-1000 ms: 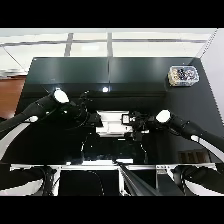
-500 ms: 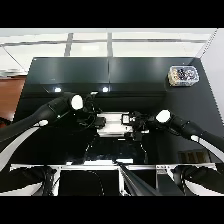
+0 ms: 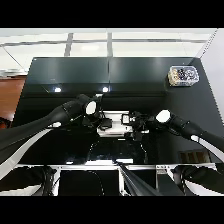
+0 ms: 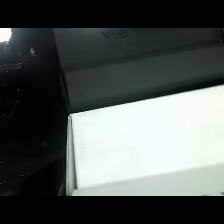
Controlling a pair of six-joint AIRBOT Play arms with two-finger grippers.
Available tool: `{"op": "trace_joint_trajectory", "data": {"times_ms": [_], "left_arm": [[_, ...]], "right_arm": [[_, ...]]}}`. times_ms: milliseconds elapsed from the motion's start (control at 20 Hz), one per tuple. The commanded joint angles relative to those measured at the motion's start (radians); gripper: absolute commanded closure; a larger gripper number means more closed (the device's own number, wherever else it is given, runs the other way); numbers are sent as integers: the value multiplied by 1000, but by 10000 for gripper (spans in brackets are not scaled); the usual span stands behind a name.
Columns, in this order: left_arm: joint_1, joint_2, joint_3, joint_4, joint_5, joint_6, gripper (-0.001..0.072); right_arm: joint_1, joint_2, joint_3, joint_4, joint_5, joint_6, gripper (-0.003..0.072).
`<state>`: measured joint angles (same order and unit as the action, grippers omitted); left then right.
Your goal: Fold the box and place the chain.
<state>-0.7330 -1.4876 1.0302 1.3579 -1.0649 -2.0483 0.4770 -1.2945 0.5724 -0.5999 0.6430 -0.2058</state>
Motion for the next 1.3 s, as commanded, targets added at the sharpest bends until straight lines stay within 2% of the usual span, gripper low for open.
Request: {"op": "trace_joint_trajectory", "data": {"times_ms": [0, 600, 650, 700, 750, 800, 950, 1000, 1050, 1100, 1200, 1250], "left_arm": [[-16, -11, 19, 20, -29, -55, 366], [-16, -11, 19, 52, -32, -56, 368], [-16, -11, 19, 55, -35, -74, 391], [-16, -11, 19, 58, -36, -87, 480], [-20, -11, 19, 60, -36, -87, 605], [-24, -11, 19, 71, -36, -88, 681], [-35, -11, 19, 74, -35, -92, 677], [-38, -11, 19, 74, -36, -92, 587], [-38, -11, 19, 73, -37, -92, 421], [-38, -11, 19, 73, -44, -92, 342], [-38, -11, 19, 74, -47, -95, 343], [-38, -11, 19, 74, -42, -107, 368]], "right_arm": [[0, 1, 0, 0, 0, 0, 514], [0, 1, 0, 0, 0, 0, 513], [0, 1, 0, 0, 0, 0, 514], [0, 1, 0, 0, 0, 0, 514], [0, 0, 0, 0, 0, 0, 514], [0, 1, 0, 0, 0, 0, 514], [0, 1, 0, 0, 0, 0, 514], [0, 1, 0, 0, 0, 0, 514], [0, 1, 0, 0, 0, 0, 513], [0, 1, 0, 0, 0, 0, 514], [0, 1, 0, 0, 0, 0, 514], [0, 1, 0, 0, 0, 0, 514]]}}
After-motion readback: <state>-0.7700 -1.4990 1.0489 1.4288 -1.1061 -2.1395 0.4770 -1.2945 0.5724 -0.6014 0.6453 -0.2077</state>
